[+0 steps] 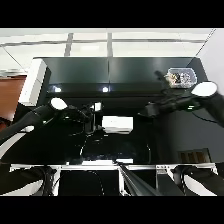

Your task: Fold the box and place the chain.

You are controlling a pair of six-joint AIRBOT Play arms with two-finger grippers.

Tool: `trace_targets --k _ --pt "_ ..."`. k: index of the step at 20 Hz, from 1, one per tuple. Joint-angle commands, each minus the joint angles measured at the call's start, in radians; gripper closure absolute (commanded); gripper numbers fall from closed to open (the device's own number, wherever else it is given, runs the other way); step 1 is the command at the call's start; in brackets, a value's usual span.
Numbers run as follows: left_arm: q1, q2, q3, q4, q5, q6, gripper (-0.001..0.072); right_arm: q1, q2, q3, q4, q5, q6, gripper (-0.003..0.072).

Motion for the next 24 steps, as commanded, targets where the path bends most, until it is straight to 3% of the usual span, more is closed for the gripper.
trace_targets --k 1,5,9,12,14,21,24 --pt "0.0 0.089 0.032 0.113 -0.084 -0.213 -0.0004 -0.138 0.101 0.004 -0.078 0.054 0.01 0.0672" --pt "-0.067 0.04 0.157 0.064 -0.112 -0.29 -0.0002 -0.173 0.102 0.003 -0.082 0.006 0.009 0.0672" --pt "-0.164 -0.153 0.323 0.057 -0.079 -0.366 -0.0002 -0.173 0.102 0.003 -0.084 -0.019 0.008 0.0671" --pt "-0.182 -0.254 0.401 0.057 -0.156 -0.472 -0.0003 -0.173 0.102 0.003 -0.089 -0.018 0.003 0.0671" --pt "-0.189 -0.283 0.408 0.061 -0.196 -0.472 -0.0003 -0.173 0.102 0.003 -0.089 -0.019 -0.014 0.0672" --pt "-0.219 -0.287 0.409 0.077 -0.2 -0.472 -0.0003 -0.173 0.102 0.003 -0.09 -0.019 -0.041 0.0671" --pt "-0.247 -0.287 0.426 0.183 -0.201 -0.509 -0.0003 -0.173 0.102 0.003 -0.094 -0.019 -0.048 0.0671"
